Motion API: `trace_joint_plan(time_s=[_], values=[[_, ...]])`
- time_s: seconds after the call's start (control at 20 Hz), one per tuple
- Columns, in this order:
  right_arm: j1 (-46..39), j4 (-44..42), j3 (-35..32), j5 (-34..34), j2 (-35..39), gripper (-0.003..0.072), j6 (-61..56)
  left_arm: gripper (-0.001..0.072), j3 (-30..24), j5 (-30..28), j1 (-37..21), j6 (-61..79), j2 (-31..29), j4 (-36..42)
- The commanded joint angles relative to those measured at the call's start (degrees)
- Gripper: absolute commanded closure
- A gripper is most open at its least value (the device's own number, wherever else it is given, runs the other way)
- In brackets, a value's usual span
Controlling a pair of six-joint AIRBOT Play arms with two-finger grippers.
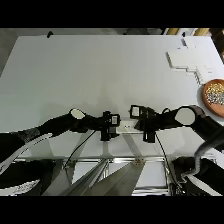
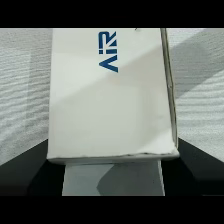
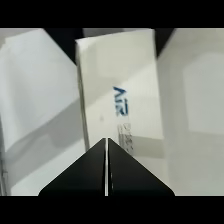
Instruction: Fold the box and place the chain.
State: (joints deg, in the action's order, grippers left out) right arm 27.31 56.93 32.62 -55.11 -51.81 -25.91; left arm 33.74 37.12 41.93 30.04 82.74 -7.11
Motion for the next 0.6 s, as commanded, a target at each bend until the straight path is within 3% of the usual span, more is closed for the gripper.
trace_joint_plan(time_s=[0.0,0.25,0.55], values=[[-5.0,8.2,0.1,0.8,4.8,0.0668,-13.5,0.0505,0.0,0.0,0.0,0.2,0.0,-0.2],[-16.5,29.5,0.0,1.5,5.1,0.0669,-38.8,0.0505,0.0,0.0,0.0,0.2,0.0,-0.2],[-32.7,29.9,-1.3,-3.4,2.4,0.0669,-44.8,0.0505,0.0,0.0,0.0,0.2,0.0,-0.2]])
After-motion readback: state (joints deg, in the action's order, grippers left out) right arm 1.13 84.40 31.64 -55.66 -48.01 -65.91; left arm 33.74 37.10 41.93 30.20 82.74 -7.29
